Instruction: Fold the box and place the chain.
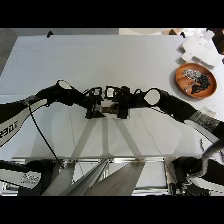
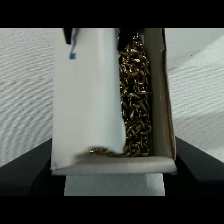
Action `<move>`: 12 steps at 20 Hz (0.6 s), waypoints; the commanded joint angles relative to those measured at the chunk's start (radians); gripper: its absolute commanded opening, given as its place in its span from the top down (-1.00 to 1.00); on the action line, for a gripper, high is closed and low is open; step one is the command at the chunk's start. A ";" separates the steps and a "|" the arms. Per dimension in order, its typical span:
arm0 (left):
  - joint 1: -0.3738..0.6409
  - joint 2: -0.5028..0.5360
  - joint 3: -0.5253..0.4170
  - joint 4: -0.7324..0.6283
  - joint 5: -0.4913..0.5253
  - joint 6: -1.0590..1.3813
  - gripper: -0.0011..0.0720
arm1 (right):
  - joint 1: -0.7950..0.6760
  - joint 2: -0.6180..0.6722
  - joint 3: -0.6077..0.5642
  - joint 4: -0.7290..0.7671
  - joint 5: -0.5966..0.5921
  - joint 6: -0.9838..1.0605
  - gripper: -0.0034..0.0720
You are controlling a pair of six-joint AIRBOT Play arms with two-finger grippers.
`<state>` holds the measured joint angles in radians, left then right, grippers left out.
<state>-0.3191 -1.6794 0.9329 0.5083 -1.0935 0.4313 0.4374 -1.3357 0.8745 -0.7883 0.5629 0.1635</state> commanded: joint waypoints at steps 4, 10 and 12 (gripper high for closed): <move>0.000 0.001 0.000 0.001 -0.003 0.002 0.21 | 0.036 0.000 0.001 -0.003 0.014 0.020 0.33; 0.000 0.001 0.000 0.001 -0.003 0.001 0.21 | 0.048 0.000 0.001 -0.086 0.069 0.096 0.33; 0.000 0.001 0.000 0.001 -0.002 0.002 0.21 | 0.048 0.000 0.001 -0.142 0.069 0.154 0.33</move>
<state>-0.3195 -1.6794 0.9329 0.5102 -1.0977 0.4335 0.4828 -1.3357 0.8745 -0.8543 0.6186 0.2420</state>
